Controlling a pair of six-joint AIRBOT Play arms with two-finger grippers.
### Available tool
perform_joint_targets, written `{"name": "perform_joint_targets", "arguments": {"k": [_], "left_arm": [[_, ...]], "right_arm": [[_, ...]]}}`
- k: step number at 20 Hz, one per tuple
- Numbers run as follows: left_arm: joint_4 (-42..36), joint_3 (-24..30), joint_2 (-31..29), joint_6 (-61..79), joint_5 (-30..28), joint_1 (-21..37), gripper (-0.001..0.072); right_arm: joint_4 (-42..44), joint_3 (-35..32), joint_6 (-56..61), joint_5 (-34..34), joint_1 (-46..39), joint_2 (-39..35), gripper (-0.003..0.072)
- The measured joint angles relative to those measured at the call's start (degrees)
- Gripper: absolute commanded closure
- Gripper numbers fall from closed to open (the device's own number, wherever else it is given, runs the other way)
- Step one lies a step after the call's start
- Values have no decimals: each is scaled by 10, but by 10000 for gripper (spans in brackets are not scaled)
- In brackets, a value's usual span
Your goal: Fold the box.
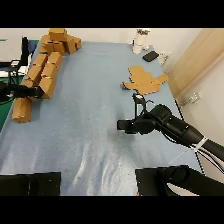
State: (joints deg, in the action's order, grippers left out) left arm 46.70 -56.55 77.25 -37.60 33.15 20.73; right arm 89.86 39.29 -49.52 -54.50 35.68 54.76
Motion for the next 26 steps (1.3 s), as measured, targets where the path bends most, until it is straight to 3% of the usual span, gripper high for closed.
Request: {"name": "perform_joint_targets", "arguments": {"k": [1, 2, 3, 4, 8, 11, 15, 18, 22, 26], "left_arm": [[2, 0, -15, 0, 23, 3, 21], [2, 0, -32, 0, 50, 6, 204], [-3, 0, -49, -1, 81, 6, 548], [-13, 0, -63, -3, 111, 3, 698], [-57, -1, -121, -11, 218, -42, 700], [-33, -6, -141, -67, 247, -133, 700], [59, -16, -121, -191, 242, -284, 699], [90, -28, -89, -257, 214, -359, 699], [101, -47, -63, -294, 185, -399, 698], [104, -52, -55, -306, 169, -410, 698]], "right_arm": [[5, 0, -4, 0, 0, 0, 682], [7, 0, -6, 0, 0, 0, 682], [8, 0, -9, 0, 0, 0, 682], [10, 0, -11, 0, 0, 0, 682], [14, 2, -14, 0, 0, 2, 682], [14, 25, -33, 2, 0, 15, 682], [18, 114, -83, 4, -3, 81, 682], [29, 202, -130, -4, -10, 161, 682], [61, 295, -177, -21, -11, 262, 682], [83, 327, -193, -30, -12, 302, 682]]}}
